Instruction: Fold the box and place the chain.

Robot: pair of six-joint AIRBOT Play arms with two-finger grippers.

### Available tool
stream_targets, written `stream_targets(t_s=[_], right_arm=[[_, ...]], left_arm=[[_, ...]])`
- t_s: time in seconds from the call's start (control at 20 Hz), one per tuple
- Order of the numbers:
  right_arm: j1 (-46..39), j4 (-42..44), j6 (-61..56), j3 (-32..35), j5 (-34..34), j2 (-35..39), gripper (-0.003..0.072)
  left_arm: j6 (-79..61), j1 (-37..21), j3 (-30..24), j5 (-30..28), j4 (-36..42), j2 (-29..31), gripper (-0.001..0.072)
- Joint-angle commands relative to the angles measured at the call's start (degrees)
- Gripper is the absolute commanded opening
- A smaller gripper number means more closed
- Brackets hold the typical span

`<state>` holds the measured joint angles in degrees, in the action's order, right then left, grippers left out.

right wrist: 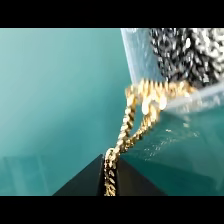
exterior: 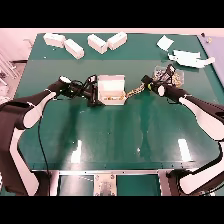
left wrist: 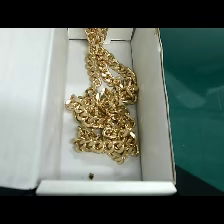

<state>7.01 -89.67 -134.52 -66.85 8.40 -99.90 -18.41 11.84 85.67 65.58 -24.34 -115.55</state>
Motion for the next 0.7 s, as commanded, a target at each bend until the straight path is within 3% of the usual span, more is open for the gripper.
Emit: stream_targets(t_s=[0.0, 0.35, 0.65], right_arm=[[0.6, 0.1, 4.5, -0.2, -0.9, 4.9, -0.0004], [5.7, -6.0, 9.3, -0.1, 0.5, 24.5, -0.0005], [16.6, -6.0, 16.3, -0.2, 0.9, 36.2, -0.0004]], left_arm=[[0.0, 0.0, 0.0, 0.0, 0.0, 0.0, 0.0627], [0.0, 0.0, 0.0, -0.1, 0.0, 0.0, 0.0627], [0.0, 0.0, 0.0, -0.1, 0.0, 0.0, 0.0627]])
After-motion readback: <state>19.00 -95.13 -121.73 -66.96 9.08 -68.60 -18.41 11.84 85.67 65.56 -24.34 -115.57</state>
